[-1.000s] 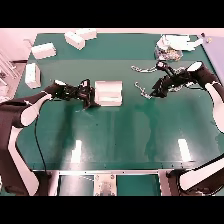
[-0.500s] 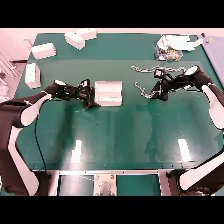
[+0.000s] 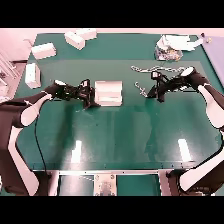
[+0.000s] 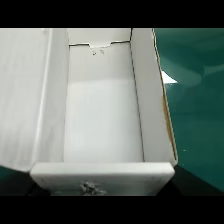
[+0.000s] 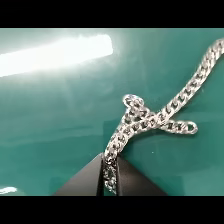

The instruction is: Fold the box and place the chain.

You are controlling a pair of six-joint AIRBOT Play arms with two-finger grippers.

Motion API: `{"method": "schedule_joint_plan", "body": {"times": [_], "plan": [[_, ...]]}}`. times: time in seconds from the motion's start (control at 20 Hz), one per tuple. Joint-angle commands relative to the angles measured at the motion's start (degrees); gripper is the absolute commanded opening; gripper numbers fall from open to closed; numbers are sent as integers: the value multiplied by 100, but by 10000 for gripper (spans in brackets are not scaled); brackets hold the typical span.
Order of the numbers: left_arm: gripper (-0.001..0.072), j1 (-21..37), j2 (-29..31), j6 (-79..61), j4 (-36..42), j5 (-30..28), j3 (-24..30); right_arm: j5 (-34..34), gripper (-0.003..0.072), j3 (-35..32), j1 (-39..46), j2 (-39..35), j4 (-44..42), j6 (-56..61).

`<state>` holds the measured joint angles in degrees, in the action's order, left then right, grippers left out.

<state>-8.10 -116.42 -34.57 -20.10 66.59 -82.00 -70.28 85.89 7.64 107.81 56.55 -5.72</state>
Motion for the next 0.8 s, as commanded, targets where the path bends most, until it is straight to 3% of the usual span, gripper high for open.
{"method": "schedule_joint_plan", "body": {"times": [0.0, 0.15, 0.4, 0.75], "plan": [[495, 4, 4, -2, -2, -2, -7, 382, 6, -7, -42, 59, 92, 382], [495, 4, 4, -2, -2, -2, -7, 490, 5, 0, -120, 55, -304, 404], [495, 4, 4, -2, -2, -2, -7, 378, 4, 24, -278, -13, -1803, 433], [495, 4, 4, -2, -2, -2, -9, 153, 5, 24, -627, -216, -1825, 844]]}}
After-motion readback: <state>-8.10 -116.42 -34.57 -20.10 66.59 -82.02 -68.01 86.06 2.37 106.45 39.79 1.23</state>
